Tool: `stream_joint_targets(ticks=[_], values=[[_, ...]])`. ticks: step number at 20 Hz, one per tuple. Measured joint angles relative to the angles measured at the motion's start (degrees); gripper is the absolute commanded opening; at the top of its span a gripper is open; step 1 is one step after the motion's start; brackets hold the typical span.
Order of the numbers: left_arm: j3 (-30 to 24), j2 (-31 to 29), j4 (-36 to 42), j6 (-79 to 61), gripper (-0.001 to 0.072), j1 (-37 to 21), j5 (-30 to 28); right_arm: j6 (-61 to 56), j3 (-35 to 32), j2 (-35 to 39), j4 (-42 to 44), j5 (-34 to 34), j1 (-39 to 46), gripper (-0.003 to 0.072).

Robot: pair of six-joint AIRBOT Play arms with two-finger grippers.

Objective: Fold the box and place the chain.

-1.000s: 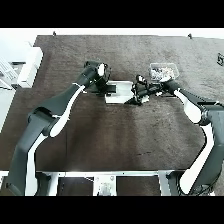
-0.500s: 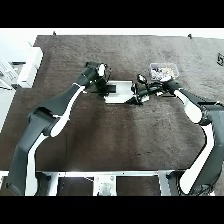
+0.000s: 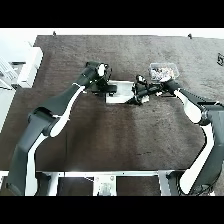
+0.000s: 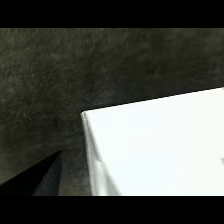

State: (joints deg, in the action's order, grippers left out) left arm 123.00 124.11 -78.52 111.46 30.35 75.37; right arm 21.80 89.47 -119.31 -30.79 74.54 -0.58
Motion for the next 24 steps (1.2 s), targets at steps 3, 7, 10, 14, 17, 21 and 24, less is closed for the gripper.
stream_joint_targets(ticks=[3, 7, 10, 14, 17, 21, 24], values=[[0.0, -1.2, 0.0, -0.3, 0.0531, -0.1, 1.5, 0.0, 0.0, 0.0, 0.1, 0.1, 0.0, 0.0408], [-0.1, -3.6, -0.3, -2.7, 0.0533, -0.4, 5.2, -0.1, 0.0, 0.0, 0.2, 0.2, 0.0, 0.0408], [-0.3, -5.7, -0.5, -7.6, 0.0621, -1.6, 9.6, -0.1, 0.0, 0.0, 0.2, 0.2, 0.0, 0.0408], [-1.3, -9.0, 0.5, -23.0, 0.0621, -3.1, 12.3, -0.1, 0.0, 0.0, 0.3, 0.2, 0.0, 0.0408], [-3.9, -10.5, 6.1, -41.4, 0.0619, -6.3, 10.3, -0.1, 0.0, 0.0, 0.3, 0.3, 0.0, 0.0408], [-9.6, -11.2, 13.4, -58.2, 0.0622, -11.2, 6.5, -0.2, 0.0, 0.0, 0.3, 0.3, 0.0, 0.0408], [-14.7, -11.5, 18.8, -73.5, 0.0720, -13.7, 1.7, -0.2, 0.0, 0.0, 0.3, 0.3, 0.0, 0.0407]])
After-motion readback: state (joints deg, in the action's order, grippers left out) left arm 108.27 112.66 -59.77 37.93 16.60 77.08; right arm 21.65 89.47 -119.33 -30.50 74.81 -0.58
